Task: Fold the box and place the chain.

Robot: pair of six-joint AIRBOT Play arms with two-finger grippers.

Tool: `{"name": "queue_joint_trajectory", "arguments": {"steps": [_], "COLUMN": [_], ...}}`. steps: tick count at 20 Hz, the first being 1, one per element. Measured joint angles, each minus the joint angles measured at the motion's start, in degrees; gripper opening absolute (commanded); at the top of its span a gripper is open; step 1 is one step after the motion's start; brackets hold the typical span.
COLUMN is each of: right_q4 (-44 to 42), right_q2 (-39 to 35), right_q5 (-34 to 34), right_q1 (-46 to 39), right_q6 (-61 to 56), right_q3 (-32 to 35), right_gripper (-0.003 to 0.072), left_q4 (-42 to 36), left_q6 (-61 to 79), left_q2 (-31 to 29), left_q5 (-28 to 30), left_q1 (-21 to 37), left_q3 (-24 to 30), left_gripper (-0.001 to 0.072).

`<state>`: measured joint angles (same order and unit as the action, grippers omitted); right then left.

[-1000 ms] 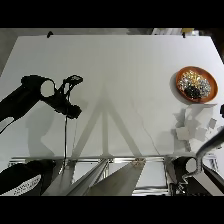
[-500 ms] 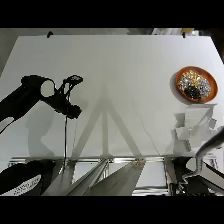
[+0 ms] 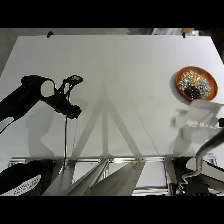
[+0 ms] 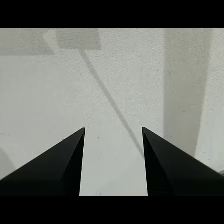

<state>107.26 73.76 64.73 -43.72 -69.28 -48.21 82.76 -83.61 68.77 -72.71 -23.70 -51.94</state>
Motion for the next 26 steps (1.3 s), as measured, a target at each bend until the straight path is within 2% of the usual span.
{"name": "queue_joint_trajectory", "arguments": {"steps": [5,10,16,21,22,25,26], "right_q4": [-6.54,-18.71,-32.70,-36.24,-36.54,-37.16,-37.31], "right_q2": [-3.98,-8.68,-18.99,-22.91,-23.17,-23.61,-23.65], "right_q5": [2.12,6.38,2.01,-0.22,-0.48,-1.03,-1.07], "right_q1": [11.85,25.64,39.08,46.38,47.10,48.35,48.57], "right_q6": [1.68,2.27,2.34,2.27,2.25,2.21,2.10], "right_q3": [0.00,1.62,11.93,16.22,16.52,17.00,17.09], "right_gripper": [0.0010,0.0010,0.0010,0.0011,0.0011,0.0011,0.0011], "left_q4": [0.00,0.00,0.00,-2.40,-3.28,-7.93,-10.08], "left_q6": [0.00,0.00,0.00,-0.22,-0.50,0.72,2.49], "left_q2": [0.00,0.00,0.00,0.00,0.00,0.07,0.24], "left_q5": [0.00,0.02,0.02,1.95,3.30,8.37,9.92], "left_q1": [0.00,0.00,0.00,0.00,0.00,-0.22,-0.55], "left_q3": [0.00,0.00,0.00,0.00,0.00,0.00,0.02], "left_gripper": [0.0401,0.0401,0.0401,0.0390,0.0398,0.0509,0.0509]}}
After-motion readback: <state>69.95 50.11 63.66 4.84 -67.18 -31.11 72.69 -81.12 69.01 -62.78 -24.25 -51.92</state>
